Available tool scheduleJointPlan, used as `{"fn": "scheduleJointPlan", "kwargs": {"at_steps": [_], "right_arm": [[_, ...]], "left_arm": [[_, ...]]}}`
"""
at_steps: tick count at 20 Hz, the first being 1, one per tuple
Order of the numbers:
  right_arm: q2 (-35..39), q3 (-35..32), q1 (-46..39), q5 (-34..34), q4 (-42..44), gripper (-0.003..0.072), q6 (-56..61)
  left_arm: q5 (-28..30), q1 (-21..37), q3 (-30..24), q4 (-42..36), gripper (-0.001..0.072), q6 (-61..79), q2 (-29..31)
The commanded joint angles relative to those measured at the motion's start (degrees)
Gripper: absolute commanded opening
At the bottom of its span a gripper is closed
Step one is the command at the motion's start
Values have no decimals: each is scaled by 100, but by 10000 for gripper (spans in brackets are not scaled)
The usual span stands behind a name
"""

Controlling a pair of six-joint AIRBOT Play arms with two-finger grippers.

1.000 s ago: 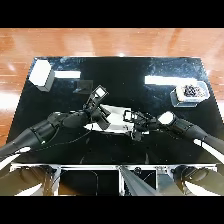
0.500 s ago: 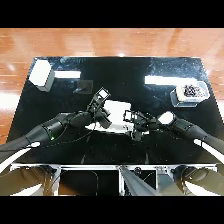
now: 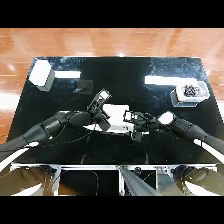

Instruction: Fold the box and place the chain.

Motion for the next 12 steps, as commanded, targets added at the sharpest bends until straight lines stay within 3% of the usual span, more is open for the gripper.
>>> {"fn": "scheduleJointPlan", "kwargs": {"at_steps": [1,7,12], "right_arm": [[-2,0,-2,-4,7,575,0],[-2,0,-2,-4,4,575,0],[-2,0,-2,-4,4,575,0]], "left_arm": [[177,7,57,-26,18,-2,238],[385,245,59,129,18,-2,638],[1934,1045,57,566,18,0,887]]}}
